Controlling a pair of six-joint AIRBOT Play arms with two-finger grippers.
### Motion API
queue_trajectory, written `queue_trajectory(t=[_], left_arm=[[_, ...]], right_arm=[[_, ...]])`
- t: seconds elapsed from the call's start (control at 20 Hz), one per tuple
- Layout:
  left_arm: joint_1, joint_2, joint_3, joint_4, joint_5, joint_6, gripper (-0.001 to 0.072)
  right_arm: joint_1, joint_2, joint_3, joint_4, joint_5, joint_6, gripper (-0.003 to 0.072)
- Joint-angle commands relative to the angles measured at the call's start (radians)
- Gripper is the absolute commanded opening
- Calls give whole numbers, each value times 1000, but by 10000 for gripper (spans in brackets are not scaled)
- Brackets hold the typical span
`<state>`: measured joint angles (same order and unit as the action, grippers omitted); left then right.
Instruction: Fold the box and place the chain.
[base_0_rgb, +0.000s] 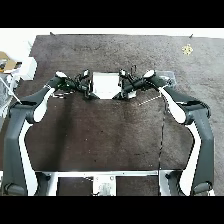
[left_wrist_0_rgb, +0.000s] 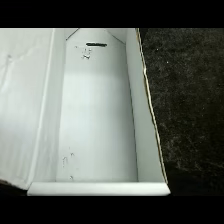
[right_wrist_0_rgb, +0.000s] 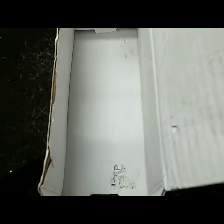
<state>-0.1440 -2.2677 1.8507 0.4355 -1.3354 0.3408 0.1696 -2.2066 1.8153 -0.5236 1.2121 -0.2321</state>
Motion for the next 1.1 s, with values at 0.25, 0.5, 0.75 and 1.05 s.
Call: queue_trajectory(t=[0.25,0.5,0.75,1.05], left_arm=[[-1,0,0,-2,0,0,354],[-1,0,0,-2,0,0,354],[0,0,0,-2,1,0,354],[0,0,0,-2,1,0,354]], right_arm=[[0,-1,0,0,0,0,384],[1,0,0,13,2,0,386],[-7,40,0,-52,-23,1,684],[-7,130,0,-312,-14,80,684]])
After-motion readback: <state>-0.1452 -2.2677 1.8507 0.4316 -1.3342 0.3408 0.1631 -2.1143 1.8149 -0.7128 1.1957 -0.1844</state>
